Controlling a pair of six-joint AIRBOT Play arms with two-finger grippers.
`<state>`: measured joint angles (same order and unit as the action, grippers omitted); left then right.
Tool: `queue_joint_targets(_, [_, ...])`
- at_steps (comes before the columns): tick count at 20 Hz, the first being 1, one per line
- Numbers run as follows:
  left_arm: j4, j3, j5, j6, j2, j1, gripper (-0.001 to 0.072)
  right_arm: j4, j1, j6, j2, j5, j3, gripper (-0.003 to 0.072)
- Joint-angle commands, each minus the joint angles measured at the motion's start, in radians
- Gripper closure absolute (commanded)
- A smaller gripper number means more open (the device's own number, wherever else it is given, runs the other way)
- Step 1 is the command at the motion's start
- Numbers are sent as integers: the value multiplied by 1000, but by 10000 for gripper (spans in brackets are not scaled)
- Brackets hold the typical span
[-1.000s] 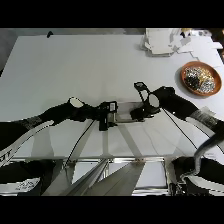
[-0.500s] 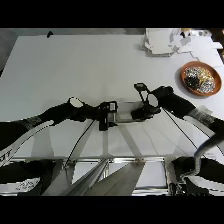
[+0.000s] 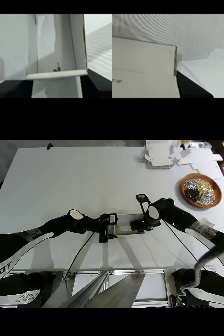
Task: Fold the box and place the chain.
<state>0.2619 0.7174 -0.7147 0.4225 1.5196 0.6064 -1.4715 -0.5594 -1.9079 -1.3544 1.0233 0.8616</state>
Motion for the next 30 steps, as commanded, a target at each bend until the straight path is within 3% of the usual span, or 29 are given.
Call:
queue_joint_targets(1, [0,0,0,-1,0,0,455,-40,1,-56,4,-10,0,449])
queue_joint_targets(7, [0,0,0,-1,0,0,455,-77,-1,-77,-35,3,0,469])
queue_joint_targets(9, [0,0,0,-1,0,0,455,-77,0,-77,-35,0,0,529])
queue_joint_targets(13, [0,0,0,-1,0,0,455,-76,0,-78,-36,-6,0,529])
queue_joint_targets(15, [0,0,0,-1,0,0,455,-76,0,-78,-36,-5,0,582])
queue_joint_targets(19, [0,0,0,-1,0,0,455,-69,0,-78,-36,-3,0,585])
queue_joint_targets(21, [0,0,0,-1,0,0,455,-69,0,-77,-38,7,0,649])
queue_joint_targets(26, [0,0,0,-1,0,0,455,-69,0,-77,-53,15,0,648])
queue_joint_targets(28, [0,0,0,-1,0,0,455,-69,-1,-77,-53,12,0,548])
queue_joint_targets(30, [0,0,0,-1,0,0,455,-69,-1,-77,-53,12,0,563])
